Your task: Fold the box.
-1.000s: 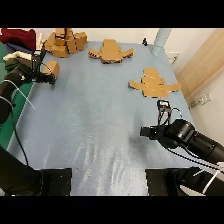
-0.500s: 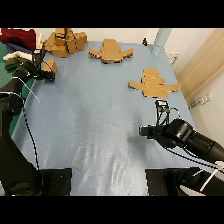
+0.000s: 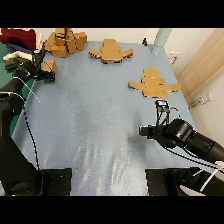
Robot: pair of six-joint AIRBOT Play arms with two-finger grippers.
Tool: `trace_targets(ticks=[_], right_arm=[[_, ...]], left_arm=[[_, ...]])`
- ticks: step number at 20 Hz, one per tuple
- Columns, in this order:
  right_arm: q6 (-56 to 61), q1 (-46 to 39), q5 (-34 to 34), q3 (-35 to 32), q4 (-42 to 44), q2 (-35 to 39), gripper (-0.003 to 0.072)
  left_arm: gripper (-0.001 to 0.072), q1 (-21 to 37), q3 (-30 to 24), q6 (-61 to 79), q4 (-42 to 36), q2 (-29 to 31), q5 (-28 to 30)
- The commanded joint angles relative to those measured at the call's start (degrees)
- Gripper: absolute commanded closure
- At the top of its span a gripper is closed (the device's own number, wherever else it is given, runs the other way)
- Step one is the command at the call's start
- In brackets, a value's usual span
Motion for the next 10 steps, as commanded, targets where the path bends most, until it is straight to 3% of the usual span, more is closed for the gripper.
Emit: trace_targets(ticks=[1,5,6,7,8,10], right_arm=[[0.0,0.0,0.1,0.0,0.0,0.0,0.0681],[0.0,0.0,1.0,0.0,0.8,0.0,0.0681],[-0.1,0.0,1.7,0.0,1.5,0.0,0.0681],[-0.3,-0.3,2.5,0.0,2.8,-0.1,0.0681],[-0.7,-1.1,3.5,0.1,4.7,-0.5,0.0681],[-8.5,-4.7,4.6,1.8,9.7,-2.9,0.0681]], left_arm=[[0.0006,1.1,1.6,-0.1,2.2,0.2,-11.3],[0.0007,3.3,7.3,-0.5,3.2,2.1,-32.9],[0.0063,3.4,8.8,-1.9,3.1,3.1,-37.3],[0.0437,3.3,9.7,-5.4,2.8,4.3,-40.1],[0.0701,3.2,10.1,-5.9,1.2,5.8,-42.1],[0.0704,2.0,10.1,-5.9,-3.0,9.1,-44.0]])
